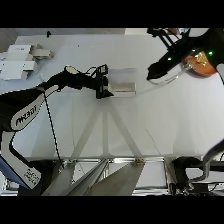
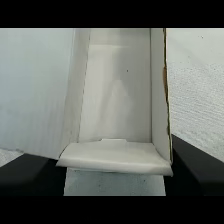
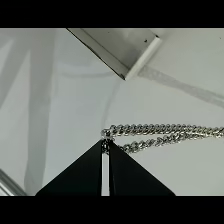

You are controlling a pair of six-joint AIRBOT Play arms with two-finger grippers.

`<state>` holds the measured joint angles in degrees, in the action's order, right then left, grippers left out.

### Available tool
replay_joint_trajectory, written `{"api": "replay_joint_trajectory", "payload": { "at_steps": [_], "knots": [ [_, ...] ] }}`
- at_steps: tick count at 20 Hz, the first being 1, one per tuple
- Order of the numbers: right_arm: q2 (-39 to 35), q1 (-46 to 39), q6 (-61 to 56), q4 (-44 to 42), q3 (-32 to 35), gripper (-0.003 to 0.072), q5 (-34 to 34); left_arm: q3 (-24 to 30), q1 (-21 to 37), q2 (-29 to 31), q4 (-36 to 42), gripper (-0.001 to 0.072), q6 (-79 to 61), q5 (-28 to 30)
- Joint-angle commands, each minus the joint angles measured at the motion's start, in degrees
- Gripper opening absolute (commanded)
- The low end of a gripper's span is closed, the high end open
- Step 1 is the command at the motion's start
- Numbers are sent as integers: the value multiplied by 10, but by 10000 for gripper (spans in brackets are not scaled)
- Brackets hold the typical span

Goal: Fold the box and place the chain.

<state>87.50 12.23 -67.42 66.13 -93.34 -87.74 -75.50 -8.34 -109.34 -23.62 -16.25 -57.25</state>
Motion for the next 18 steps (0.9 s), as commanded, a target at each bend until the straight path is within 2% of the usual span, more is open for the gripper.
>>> {"api": "replay_joint_trajectory", "payload": {
  "at_steps": [1,8,18],
  "knots": [
    [9,37,2,-32,4,13,75,0,0,0,0,395,0,0],
    [43,95,20,-114,4,10,172,0,0,0,0,395,0,0],
    [44,136,97,-207,4,10,241,0,0,0,0,395,0,0]
  ]
}}
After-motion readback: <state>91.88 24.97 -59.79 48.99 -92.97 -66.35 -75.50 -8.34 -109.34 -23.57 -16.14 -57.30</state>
